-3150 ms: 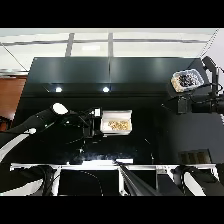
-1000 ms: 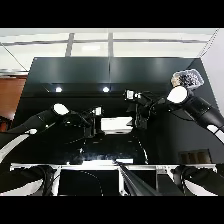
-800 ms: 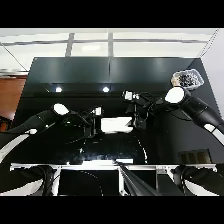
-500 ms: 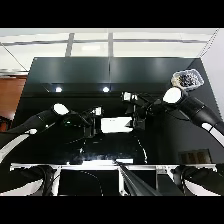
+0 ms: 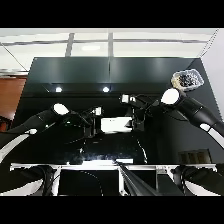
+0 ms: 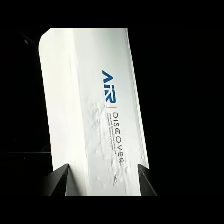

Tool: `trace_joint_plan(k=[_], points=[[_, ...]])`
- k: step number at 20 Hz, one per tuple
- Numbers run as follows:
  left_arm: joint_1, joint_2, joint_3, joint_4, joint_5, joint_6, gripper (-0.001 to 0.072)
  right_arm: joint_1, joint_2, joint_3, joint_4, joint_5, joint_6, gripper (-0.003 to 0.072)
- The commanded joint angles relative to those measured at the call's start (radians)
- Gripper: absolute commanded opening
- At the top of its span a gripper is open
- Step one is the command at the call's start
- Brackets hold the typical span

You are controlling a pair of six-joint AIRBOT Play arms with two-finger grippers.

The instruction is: Fold the box and place the chain.

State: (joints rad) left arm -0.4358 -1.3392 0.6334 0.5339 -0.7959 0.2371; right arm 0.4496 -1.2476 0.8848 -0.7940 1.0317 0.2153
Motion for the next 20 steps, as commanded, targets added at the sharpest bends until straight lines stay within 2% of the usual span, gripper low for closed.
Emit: trace_joint_plan(k=[1,3,4,5,6,20], points=[[0.000,-0.001,0.000,0.000,0.000,0.000,0.0396,0.002,0.000,0.000,-0.012,-0.016,0.019,0.0483],[0.000,-0.001,0.000,0.000,0.000,0.000,0.0396,0.001,0.000,0.000,-0.012,-0.034,0.043,0.0482],[0.000,-0.001,0.000,0.000,0.000,0.000,0.0396,0.002,0.000,0.000,-0.013,-0.034,0.043,0.0449],[0.000,-0.001,0.000,0.000,0.000,0.000,0.0396,0.002,0.000,0.000,-0.013,-0.034,0.043,0.0249],[0.000,-0.001,0.000,0.000,0.000,0.000,0.0396,0.002,0.000,0.000,-0.012,-0.033,0.043,0.0194],[0.000,-0.001,0.000,0.000,0.000,0.000,0.0396,0.002,-0.001,0.000,-0.011,-0.015,0.070,0.0215]])
